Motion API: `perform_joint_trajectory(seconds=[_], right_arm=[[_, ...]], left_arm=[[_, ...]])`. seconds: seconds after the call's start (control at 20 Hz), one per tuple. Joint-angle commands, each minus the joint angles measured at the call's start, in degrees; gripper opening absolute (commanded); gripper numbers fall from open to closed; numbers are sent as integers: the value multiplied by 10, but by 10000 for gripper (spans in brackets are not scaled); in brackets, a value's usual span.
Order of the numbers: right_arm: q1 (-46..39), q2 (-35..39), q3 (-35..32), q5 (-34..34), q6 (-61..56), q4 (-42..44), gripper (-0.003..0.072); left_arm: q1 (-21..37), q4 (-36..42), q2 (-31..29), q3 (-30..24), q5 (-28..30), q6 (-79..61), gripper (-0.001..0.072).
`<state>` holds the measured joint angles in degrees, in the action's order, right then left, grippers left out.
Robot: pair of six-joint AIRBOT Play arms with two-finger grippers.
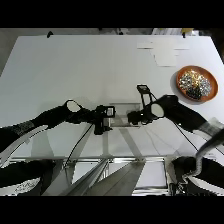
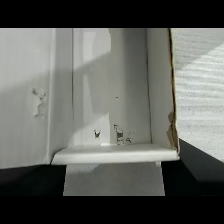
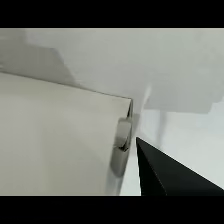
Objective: Fold the box and place the chain.
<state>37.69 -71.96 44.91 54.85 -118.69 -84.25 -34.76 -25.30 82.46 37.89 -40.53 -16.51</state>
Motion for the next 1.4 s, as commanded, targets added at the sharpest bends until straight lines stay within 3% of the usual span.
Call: perform_joint_trajectory(seconds=[0.0,0.1,0.3,0.4,0.55,0.7,0.8,0.85,1.25,1.3,1.35], right_arm=[[37,-41,27,47,-108,-81,416],[45,-49,28,47,-119,-80,382],[47,-52,28,47,-120,-80,190],[47,-52,28,46,-120,-80,171],[47,-52,28,44,-120,-78,22],[47,-52,28,39,-120,-74,25],[47,-52,28,25,-113,-67,228],[47,-52,28,17,-113,-65,235],[43,-73,28,26,-85,-50,224],[43,-75,28,28,-85,-47,211],[43,-75,28,28,-85,-42,122]], left_arm=[[0,0,0,0,0,0,211],[0,0,0,0,0,0,211],[0,0,0,0,0,0,211],[0,0,0,0,0,0,211],[0,0,0,0,0,0,211],[0,0,0,0,0,0,211],[0,0,0,0,0,0,211],[0,0,0,0,0,0,211],[0,0,0,0,0,0,211],[0,0,0,0,0,0,211],[0,0,0,0,0,0,211]])
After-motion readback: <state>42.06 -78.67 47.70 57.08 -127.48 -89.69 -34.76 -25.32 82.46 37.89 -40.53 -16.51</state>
